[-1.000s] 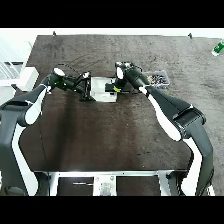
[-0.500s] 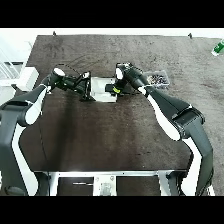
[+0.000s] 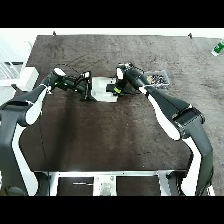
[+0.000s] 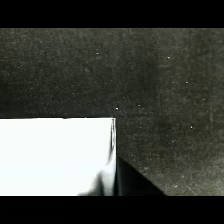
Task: Fold the box and place the chain.
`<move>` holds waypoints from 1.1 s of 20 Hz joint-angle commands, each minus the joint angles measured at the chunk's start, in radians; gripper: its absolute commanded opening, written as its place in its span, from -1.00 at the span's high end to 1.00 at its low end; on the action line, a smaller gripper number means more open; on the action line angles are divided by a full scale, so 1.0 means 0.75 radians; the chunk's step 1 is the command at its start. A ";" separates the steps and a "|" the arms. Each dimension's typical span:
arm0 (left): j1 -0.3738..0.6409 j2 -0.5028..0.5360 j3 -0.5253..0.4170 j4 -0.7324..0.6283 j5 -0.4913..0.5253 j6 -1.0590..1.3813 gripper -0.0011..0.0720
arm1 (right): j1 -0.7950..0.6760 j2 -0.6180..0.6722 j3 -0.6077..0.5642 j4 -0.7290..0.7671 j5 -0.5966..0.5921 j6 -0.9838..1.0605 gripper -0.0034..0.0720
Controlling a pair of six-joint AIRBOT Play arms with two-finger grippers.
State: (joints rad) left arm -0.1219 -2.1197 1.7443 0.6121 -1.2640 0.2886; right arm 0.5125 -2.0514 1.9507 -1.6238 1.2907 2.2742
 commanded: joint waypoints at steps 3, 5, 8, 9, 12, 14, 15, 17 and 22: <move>0.002 0.000 0.000 0.001 0.012 -0.001 -0.37 | 0.002 -0.010 0.001 -0.024 -0.042 0.005 0.88; 0.002 0.000 0.000 0.001 0.012 -0.001 -0.37 | 0.002 -0.010 0.001 -0.025 -0.047 -0.007 0.88; 0.002 0.000 0.000 0.001 0.012 -0.001 -0.37 | 0.002 0.001 0.001 -0.025 -0.045 -0.007 0.28; 0.002 0.000 0.000 0.001 0.012 -0.002 -0.37 | 0.002 0.009 0.002 -0.026 -0.045 -0.012 0.10; 0.002 0.000 0.000 0.001 0.011 -0.002 -0.37 | 0.002 0.044 0.006 -0.025 -0.045 -0.058 0.09; 0.002 0.001 0.000 0.001 0.011 -0.002 -0.37 | 0.002 0.075 0.006 -0.024 -0.045 -0.113 -0.11; 0.002 0.000 0.000 0.002 0.011 -0.002 -0.37 | 0.006 0.095 0.006 -0.023 -0.043 -0.149 -0.31; 0.002 0.000 0.000 0.002 0.011 -0.002 -0.37 | 0.010 0.141 0.006 -0.008 -0.037 -0.224 -0.32; 0.002 0.000 0.000 0.002 0.010 -0.005 -0.37 | 0.002 0.291 0.006 0.001 -0.014 -0.438 -0.33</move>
State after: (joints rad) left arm -0.1200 -2.1197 1.7443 0.6136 -1.2564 0.2871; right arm 0.5198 -1.8900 1.9537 -1.6196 1.2686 2.0499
